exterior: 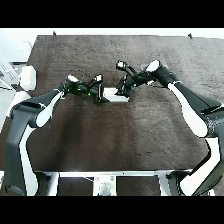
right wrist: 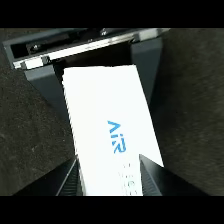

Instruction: Fold the box and place the chain.

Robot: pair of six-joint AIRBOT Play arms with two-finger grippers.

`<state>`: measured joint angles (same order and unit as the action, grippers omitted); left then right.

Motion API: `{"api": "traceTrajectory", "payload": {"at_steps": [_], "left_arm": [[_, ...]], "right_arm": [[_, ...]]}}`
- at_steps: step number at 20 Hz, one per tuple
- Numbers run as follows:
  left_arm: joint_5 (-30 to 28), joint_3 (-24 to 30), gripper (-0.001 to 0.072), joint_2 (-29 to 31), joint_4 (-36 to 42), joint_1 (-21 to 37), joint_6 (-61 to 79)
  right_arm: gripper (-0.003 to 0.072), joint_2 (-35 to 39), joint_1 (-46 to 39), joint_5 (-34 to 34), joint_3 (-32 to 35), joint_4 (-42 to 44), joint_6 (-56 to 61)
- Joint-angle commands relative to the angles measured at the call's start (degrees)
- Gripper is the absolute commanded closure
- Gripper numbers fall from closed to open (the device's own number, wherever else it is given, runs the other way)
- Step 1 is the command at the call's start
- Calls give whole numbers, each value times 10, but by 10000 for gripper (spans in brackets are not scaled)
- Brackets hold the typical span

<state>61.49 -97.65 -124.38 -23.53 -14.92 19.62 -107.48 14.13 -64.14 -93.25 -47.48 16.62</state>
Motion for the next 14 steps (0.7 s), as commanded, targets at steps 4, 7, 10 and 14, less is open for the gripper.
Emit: {"api": "traceTrajectory", "payload": {"at_steps": [4,7,10,14], "left_arm": [[0,0,248,0,0,0,-1],[0,0,249,0,0,0,-1],[0,0,248,0,0,0,-1],[0,0,248,0,0,0,-1]], "right_arm": [[231,3,3,-8,30,41,2],[230,10,-9,-8,29,66,2],[230,21,-23,-8,23,78,2],[236,23,-41,-8,23,109,2]]}}
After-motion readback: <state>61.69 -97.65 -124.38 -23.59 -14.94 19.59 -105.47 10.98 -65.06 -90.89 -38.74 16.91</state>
